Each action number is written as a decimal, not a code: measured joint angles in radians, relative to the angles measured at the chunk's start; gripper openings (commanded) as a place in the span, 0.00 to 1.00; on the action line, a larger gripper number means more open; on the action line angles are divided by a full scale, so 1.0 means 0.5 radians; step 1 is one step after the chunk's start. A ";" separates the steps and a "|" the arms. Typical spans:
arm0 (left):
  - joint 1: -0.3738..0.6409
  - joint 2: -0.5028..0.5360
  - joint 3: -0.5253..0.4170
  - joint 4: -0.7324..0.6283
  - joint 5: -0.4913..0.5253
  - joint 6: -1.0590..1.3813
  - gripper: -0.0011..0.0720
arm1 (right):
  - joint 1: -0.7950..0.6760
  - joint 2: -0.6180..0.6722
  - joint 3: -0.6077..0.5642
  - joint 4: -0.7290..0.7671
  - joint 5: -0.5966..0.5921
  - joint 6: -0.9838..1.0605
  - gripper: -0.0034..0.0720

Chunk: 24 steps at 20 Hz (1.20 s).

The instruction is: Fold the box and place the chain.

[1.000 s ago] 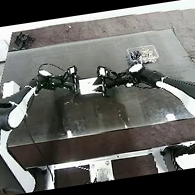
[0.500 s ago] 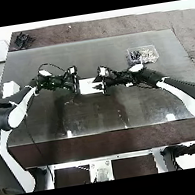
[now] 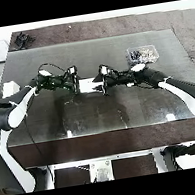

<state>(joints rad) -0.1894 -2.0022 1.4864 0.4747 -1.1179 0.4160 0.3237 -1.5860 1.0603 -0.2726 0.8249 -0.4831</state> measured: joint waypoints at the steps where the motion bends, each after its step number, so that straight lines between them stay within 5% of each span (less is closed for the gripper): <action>1: 0.000 0.000 0.000 0.000 -0.001 0.000 0.75 | 0.001 0.000 -0.010 0.001 -0.002 0.001 0.56; 15: 0.000 0.000 0.000 -0.001 -0.001 -0.001 0.75 | 0.034 0.020 -0.058 0.100 -0.300 -0.255 0.53; 24: 0.000 0.000 0.000 0.000 -0.002 0.000 0.75 | 0.034 0.046 -0.065 0.153 -0.147 -0.217 0.55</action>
<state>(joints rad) -0.1894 -2.0022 1.4864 0.4747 -1.1187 0.4160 0.3408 -1.5631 1.0279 -0.1963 0.7513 -0.5915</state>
